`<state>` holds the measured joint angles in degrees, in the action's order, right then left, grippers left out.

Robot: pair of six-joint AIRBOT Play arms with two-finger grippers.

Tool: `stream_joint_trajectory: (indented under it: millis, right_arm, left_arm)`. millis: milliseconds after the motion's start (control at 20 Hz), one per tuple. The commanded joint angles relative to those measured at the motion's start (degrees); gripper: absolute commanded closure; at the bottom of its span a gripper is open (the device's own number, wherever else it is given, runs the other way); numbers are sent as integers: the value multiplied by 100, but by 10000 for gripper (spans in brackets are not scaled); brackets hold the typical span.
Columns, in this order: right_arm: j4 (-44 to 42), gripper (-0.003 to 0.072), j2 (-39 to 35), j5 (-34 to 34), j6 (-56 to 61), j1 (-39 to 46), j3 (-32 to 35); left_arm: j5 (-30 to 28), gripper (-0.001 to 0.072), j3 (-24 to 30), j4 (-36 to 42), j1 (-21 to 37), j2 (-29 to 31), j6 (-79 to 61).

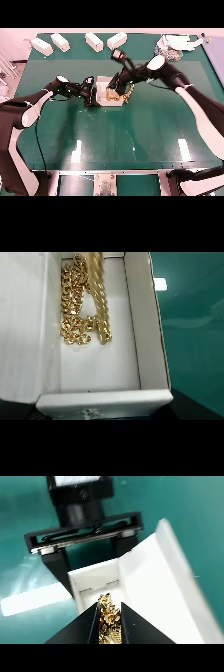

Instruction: Fold the box and place the chain.

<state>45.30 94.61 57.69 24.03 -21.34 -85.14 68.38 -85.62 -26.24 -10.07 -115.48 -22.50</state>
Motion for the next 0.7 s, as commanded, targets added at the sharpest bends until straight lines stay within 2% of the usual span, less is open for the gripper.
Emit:
stream_joint_trajectory:
  millis: [0,50,100,150,400,450,650]
  right_arm:
    - [-111,649,492,17,-76,-118,74]
    - [-52,477,527,22,-74,-101,74]
    - [35,231,516,42,-81,-52,55]
    - [98,194,485,105,-109,24,-7]
    - [304,184,11,450,-179,695,-417]
    - [387,137,-120,616,-424,907,-437]
    - [361,112,-114,1513,-1731,1692,-232]
  left_arm:
    - [0,175,-2,0,0,4,0]
    - [0,175,-2,0,0,4,0]
    - [-2,175,-2,0,0,4,-2]
    - [-2,176,-2,0,0,4,0]
    - [-2,175,-2,0,0,7,-2]
    - [-2,176,-2,-2,0,4,0]
    - [-2,176,-2,0,0,4,0]
